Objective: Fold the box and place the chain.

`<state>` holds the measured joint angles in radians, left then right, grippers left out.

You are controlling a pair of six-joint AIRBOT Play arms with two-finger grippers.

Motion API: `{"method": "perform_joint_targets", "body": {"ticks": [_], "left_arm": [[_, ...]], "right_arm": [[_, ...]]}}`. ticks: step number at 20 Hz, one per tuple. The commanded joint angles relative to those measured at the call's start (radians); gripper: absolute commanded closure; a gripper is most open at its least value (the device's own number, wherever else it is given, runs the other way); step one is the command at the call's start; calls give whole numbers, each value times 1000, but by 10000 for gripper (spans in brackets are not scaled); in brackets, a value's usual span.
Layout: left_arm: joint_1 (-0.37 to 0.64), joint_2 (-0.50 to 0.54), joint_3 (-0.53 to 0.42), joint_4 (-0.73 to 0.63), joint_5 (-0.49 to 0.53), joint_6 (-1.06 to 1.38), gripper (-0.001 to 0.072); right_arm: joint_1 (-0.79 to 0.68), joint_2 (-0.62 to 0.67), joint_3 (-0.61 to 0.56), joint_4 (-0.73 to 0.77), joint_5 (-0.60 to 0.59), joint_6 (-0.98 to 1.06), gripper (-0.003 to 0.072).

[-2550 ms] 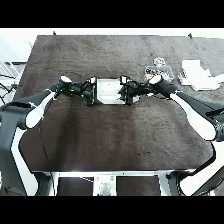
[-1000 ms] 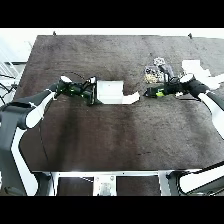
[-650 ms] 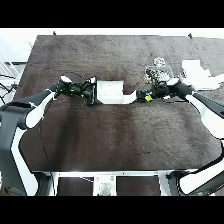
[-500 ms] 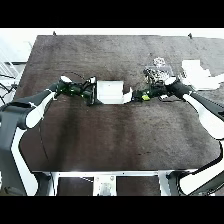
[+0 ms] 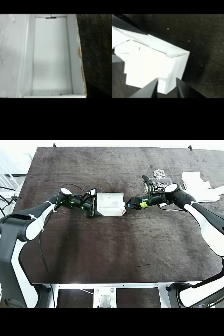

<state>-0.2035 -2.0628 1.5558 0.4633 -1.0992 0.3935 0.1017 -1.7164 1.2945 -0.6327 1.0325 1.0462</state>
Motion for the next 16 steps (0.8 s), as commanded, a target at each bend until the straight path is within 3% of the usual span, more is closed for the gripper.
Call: {"method": "perform_joint_targets", "body": {"ticks": [1,5,16], "left_arm": [[0,-1,0,0,0,0,245],[0,-1,0,0,0,0,245],[0,-1,0,0,0,0,245]], "right_arm": [[24,3,2,17,-3,2,333],[59,0,3,12,-56,29,236],[123,-14,49,-207,-121,218,237]]}}
